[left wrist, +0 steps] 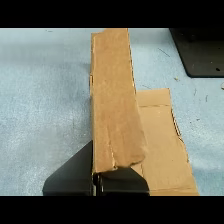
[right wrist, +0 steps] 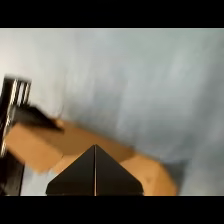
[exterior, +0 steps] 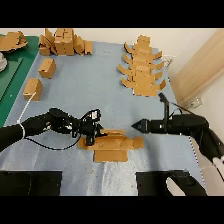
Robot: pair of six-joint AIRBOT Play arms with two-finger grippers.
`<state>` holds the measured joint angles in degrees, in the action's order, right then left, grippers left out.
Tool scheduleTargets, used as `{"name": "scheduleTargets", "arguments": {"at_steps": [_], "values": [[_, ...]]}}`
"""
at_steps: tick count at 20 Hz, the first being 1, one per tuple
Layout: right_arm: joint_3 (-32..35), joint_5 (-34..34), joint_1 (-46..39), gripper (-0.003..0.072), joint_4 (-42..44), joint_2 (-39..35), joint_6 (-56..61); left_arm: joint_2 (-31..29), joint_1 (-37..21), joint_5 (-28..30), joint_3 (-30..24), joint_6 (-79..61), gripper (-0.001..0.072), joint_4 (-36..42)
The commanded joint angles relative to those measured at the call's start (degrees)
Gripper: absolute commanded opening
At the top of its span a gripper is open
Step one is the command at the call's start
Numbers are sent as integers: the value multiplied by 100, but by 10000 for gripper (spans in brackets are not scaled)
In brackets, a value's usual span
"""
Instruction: Fold the box.
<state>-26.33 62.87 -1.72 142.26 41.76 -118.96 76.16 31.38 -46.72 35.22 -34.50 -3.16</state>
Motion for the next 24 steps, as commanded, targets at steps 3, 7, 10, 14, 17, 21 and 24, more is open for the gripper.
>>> {"name": "scheduleTargets", "arguments": {"at_steps": [3, 7, 10, 14, 17, 21, 24], "values": [[927, 439, 999, 3, -13, -2188, 887, 2, 2, 2, 2, 2, 15, -2], [925, 1078, 1792, 3, -973, -3300, 1718, 4, 2, 2, 2, 0, 15, -2], [920, 1521, 2527, 2, -1663, -4103, 2225, 2, 2, 2, 2, 0, 15, -2], [944, 706, 3018, 2, -2291, -4183, 2063, 4, 7, 2, 2, 0, 14, -2], [715, 208, 3104, 3, -1727, -3132, 1049, 4, 2, 4, 2, 0, 15, 0], [-59, -785, 3145, 3, -1784, -1574, -1421, 4, -2, -17, 2, 0, 15, 0], [-184, -1038, 3711, 3, -3213, -741, -1537, 4, 7, -31, 2, 0, 15, 0]]}}
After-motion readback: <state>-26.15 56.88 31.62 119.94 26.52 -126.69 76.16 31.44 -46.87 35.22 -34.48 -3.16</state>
